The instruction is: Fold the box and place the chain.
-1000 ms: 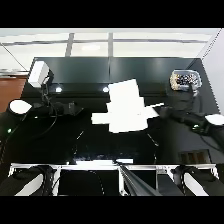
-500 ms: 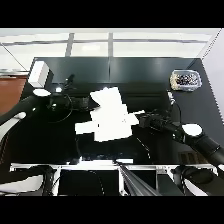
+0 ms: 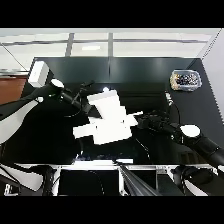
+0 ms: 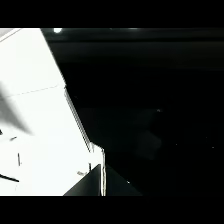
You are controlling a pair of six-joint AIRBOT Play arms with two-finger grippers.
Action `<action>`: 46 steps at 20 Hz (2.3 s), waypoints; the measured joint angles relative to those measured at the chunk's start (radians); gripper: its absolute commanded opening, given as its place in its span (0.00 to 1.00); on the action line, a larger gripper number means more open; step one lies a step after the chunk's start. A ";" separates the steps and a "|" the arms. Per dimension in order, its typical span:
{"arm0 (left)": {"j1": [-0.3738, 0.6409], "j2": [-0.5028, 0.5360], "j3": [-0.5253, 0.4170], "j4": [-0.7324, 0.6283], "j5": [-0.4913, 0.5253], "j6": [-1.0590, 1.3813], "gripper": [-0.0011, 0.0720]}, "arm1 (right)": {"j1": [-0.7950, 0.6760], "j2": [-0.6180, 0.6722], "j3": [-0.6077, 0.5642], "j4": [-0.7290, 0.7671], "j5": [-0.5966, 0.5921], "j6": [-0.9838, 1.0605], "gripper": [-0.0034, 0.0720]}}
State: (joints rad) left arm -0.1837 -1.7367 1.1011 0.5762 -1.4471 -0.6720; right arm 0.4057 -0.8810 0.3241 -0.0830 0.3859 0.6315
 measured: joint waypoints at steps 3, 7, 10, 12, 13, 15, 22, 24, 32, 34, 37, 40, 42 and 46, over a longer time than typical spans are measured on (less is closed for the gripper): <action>-0.005 -0.013 0.026 0.025 -0.033 0.046 0.15 | 0.000 0.000 0.000 0.000 0.000 0.000 0.06; -0.013 -0.018 0.040 0.045 -0.049 0.105 0.05 | 0.000 0.000 0.000 -0.006 0.000 0.000 0.88; -0.017 -0.008 0.048 0.052 -0.042 0.126 0.04 | -0.027 0.003 0.029 -0.079 0.043 0.000 1.00; -0.032 0.019 0.047 0.057 -0.028 0.134 0.04 | -0.080 0.004 0.087 -0.192 0.148 0.000 1.00; -0.044 0.043 0.038 0.060 -0.012 0.143 0.04 | -0.110 0.005 0.126 -0.266 0.216 0.000 1.00; -0.077 0.108 -0.004 0.071 0.050 0.174 0.04 | -0.157 0.005 0.199 -0.420 0.344 0.000 1.00; -0.209 0.302 -0.211 0.120 0.331 0.570 0.05 | -0.179 0.002 0.295 -0.762 0.472 -0.169 1.00; -0.238 0.309 -0.229 0.136 0.388 0.659 0.05 | -0.150 -0.002 0.286 -0.790 0.473 -0.230 1.00; -0.267 0.277 -0.246 0.168 0.516 0.760 0.05 | -0.034 -0.008 0.221 -0.881 0.479 -0.349 1.00; -0.268 0.268 -0.246 0.167 0.514 0.763 0.05 | -0.024 -0.009 0.208 -0.887 0.484 -0.358 1.00; -0.269 0.260 -0.247 0.168 0.517 0.767 0.05 | -0.011 -0.013 0.188 -0.871 0.488 -0.370 1.00; -0.269 0.257 -0.247 0.168 0.519 0.758 0.05 | 0.008 -0.027 0.170 -0.848 0.486 -0.385 1.00; -0.269 0.256 -0.247 0.168 0.520 0.751 0.05 | 0.023 -0.039 0.161 -0.835 0.483 -0.390 1.00; -0.269 0.256 -0.247 0.169 0.520 0.744 0.05 | 0.074 -0.068 0.135 -0.818 0.469 -0.398 1.00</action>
State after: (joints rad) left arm -0.4522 -1.4807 0.8543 0.7452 -0.9268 0.0723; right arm 0.4801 -0.9489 0.4587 -0.9005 0.8547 0.2337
